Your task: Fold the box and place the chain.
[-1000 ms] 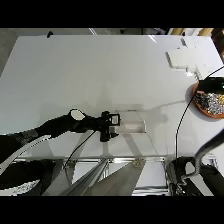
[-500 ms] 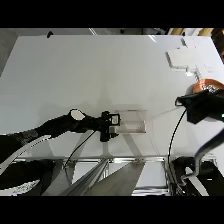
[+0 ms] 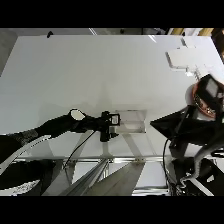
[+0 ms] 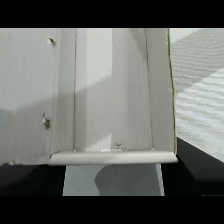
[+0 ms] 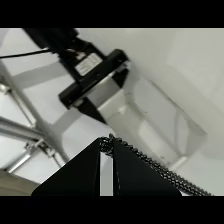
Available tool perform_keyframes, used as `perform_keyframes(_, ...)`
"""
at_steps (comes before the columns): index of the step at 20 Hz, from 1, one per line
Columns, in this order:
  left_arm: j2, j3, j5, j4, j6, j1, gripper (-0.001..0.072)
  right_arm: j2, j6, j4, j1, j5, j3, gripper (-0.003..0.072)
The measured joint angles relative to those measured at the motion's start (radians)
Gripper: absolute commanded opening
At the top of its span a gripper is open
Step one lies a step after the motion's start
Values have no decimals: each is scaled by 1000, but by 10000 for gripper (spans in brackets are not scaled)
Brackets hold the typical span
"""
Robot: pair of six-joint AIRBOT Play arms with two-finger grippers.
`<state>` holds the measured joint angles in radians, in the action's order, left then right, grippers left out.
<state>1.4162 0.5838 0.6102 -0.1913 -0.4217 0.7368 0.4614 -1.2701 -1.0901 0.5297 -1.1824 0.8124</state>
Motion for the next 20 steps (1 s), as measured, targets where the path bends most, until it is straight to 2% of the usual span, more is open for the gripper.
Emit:
perform_keyframes(4,0,0,0,0,0,0,345,80,3,7,121,106,-54,23)
perform_keyframes(8,0,0,0,0,0,0,345,181,11,2,177,208,-69,23)
perform_keyframes(17,0,0,0,0,0,0,345,346,29,-72,197,270,-114,25)
perform_keyframes(19,0,0,0,0,0,0,345,380,44,-74,197,279,-133,115)
perform_keyframes(20,0,0,0,0,0,0,345,397,50,-76,197,284,-139,130)
